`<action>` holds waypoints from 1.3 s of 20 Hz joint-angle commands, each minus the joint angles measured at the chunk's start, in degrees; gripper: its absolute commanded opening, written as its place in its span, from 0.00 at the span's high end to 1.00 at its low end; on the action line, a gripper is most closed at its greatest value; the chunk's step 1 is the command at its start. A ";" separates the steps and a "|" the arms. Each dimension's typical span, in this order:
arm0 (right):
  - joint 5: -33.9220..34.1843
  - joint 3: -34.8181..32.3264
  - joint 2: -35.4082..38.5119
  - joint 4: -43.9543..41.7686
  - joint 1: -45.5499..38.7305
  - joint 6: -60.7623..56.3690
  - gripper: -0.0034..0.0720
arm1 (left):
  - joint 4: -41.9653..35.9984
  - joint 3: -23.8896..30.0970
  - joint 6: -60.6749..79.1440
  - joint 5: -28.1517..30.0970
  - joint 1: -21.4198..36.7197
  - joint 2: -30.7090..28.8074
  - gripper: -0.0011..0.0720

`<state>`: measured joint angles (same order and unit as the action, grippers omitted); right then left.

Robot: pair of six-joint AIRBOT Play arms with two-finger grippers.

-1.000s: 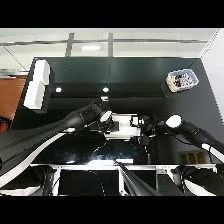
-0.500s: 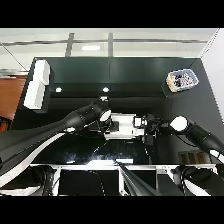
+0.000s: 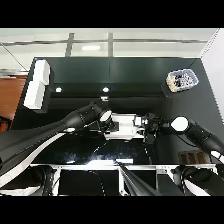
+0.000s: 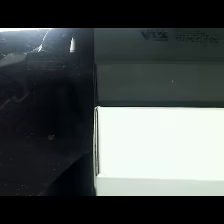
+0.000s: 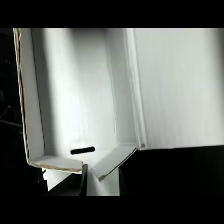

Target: Fold the box and place the chain.

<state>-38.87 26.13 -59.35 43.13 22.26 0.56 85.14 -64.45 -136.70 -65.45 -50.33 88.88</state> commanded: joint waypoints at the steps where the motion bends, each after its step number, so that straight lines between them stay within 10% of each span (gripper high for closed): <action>1: -0.20 0.00 0.02 -4.50 0.35 -0.17 0.80 | 0.07 -0.07 -0.04 0.07 0.07 0.00 0.94; 12: -0.96 0.00 -3.30 -11.65 1.01 -0.74 0.78 | -0.20 -0.07 -0.04 0.20 0.07 0.00 0.94; 14: -0.94 0.00 -3.30 -10.86 0.87 -1.07 0.57 | -0.22 -0.07 -0.04 0.20 0.07 0.00 0.94; 17: -1.01 0.00 -3.26 -8.46 0.90 -1.07 0.52 | -0.31 -0.07 -0.04 0.28 0.07 0.00 0.94; 21: -1.49 0.00 -3.28 -8.61 1.07 -1.07 0.55 | -0.35 -0.07 -0.04 0.28 0.07 0.00 0.94; 23: -2.36 -0.02 -3.32 -9.73 1.07 -1.07 0.84 | -0.35 -0.07 -0.04 0.31 0.07 0.00 0.94; 26: -1.68 -0.02 -3.32 -12.96 1.07 -1.05 0.84 | -0.35 -0.07 -0.07 0.57 0.07 0.00 0.94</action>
<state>-40.77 26.13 -62.65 32.71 23.29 -0.49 84.73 -64.47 -136.75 -65.06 -50.30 88.90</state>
